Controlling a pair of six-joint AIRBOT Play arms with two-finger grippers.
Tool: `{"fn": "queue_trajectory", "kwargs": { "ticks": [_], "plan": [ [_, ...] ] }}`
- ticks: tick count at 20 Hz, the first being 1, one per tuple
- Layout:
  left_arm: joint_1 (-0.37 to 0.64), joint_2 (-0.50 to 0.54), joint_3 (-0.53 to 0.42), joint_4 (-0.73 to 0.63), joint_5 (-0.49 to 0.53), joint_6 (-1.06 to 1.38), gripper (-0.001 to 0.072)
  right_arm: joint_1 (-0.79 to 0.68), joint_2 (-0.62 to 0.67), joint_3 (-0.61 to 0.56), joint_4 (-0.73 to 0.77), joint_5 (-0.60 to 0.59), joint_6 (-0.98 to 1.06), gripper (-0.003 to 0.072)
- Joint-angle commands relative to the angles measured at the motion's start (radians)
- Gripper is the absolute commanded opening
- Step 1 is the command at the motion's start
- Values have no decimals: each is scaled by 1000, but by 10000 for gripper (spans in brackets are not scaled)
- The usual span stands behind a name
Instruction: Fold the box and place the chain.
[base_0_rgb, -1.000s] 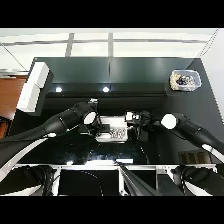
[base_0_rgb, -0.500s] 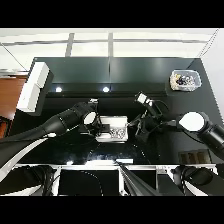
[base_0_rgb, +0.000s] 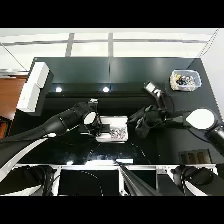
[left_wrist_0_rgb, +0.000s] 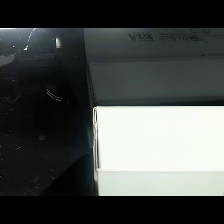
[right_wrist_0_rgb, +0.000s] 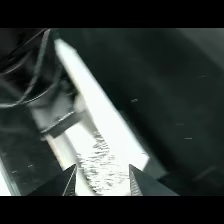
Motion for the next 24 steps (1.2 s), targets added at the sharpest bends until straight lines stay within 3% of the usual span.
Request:
{"fn": "queue_trajectory", "kwargs": {
  "ticks": [1, 3, 4, 5, 6, 8, 9, 13, 16, 19, 22, 24],
  "plan": [
    [1, 0, 1, -5, 6, -31, 30, -91, 36, 52, -126, 46, 60, 386],
    [1, 0, 4, -4, 18, -31, 34, -147, 52, 56, -124, 74, 61, 386],
    [0, 0, 9, -4, 21, -31, 104, -168, 55, 56, -125, 99, 63, 386],
    [-3, 1, 18, -3, 24, -31, 267, -186, 55, 56, -125, 123, 68, 386],
    [-4, 1, 31, -4, 23, -31, 364, -198, 55, 56, -125, 136, 68, 386],
    [-10, 3, 73, 11, -19, -21, 396, -204, 55, 56, -126, 140, 80, 386],
    [-16, 6, 100, 32, -56, 22, 494, -204, 55, 56, -125, 140, 80, 386],
    [-23, 107, 132, 74, -174, 288, 518, -204, 55, 56, -126, 140, 84, 386],
    [19, 251, 85, 110, -220, 477, 518, -204, 55, 56, -148, 139, 84, 386],
    [227, 414, -69, 16, -162, 653, 518, -204, 55, 56, -177, 135, 88, 386],
    [544, 468, -211, -357, -121, 1054, 518, -204, 55, 56, -178, 131, 91, 386],
    [665, 466, -296, -645, -119, 1486, 537, -204, 55, 56, -180, 114, 90, 386]
  ]
}}
